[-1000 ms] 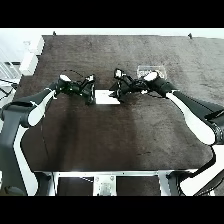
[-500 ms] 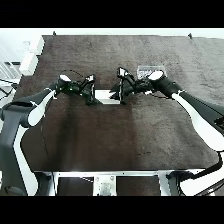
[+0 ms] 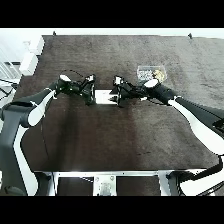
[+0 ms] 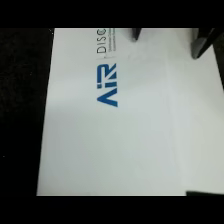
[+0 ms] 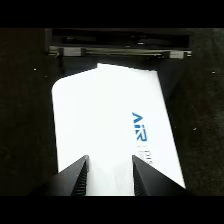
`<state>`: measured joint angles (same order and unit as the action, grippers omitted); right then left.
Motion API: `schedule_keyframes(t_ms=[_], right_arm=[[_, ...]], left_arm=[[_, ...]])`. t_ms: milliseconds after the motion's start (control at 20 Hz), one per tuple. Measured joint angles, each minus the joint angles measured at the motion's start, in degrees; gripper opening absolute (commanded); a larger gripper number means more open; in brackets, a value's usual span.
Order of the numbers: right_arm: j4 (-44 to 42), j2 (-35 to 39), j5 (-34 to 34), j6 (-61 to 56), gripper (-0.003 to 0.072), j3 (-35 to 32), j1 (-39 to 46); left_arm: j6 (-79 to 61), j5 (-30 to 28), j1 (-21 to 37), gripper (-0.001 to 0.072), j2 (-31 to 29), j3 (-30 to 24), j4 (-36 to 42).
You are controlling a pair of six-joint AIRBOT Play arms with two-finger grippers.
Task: Fold the box and place the chain.
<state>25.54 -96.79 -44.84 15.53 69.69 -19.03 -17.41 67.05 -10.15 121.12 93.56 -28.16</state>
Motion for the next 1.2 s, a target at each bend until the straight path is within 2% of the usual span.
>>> schedule_keyframes(t_ms=[300,650,800,900,950,1100,1150,1200], right_arm=[[-3.28,0.02,3.02,4.26,0.033,-1.01,-0.59],[-3.98,0.5,3.67,5.84,0.0284,-1.27,-0.68],[-4.0,1.42,-0.5,3.08,0.0379,-0.96,0.15],[-4.13,1.73,-2.29,0.26,0.0484,-0.31,1.62],[-4.22,1.79,-3.45,-0.74,0.0502,0.11,2.32],[-5.2,2.01,-7.43,-2.86,0.0477,1.25,3.41],[-4.98,2.01,-8.2,-3.17,0.0421,1.38,3.5],[-4.83,2.08,-8.76,-3.23,0.0402,1.38,3.48]], left_arm=[[0.02,0.0,0.0,0.0395,0.0,0.0,-0.02],[0.02,0.0,0.0,0.0395,0.0,0.0,0.0],[0.02,0.0,0.0,0.0396,0.0,0.0,-0.02],[0.02,0.02,0.0,0.0395,0.0,0.0,-0.02],[0.02,0.02,0.0,0.0395,0.0,0.0,-0.02],[0.02,0.02,0.0,0.0396,0.0,0.0,-0.02],[0.02,0.02,0.0,0.0395,0.0,0.0,-0.02],[0.02,0.02,0.0,0.0395,0.0,0.0,-0.02]])
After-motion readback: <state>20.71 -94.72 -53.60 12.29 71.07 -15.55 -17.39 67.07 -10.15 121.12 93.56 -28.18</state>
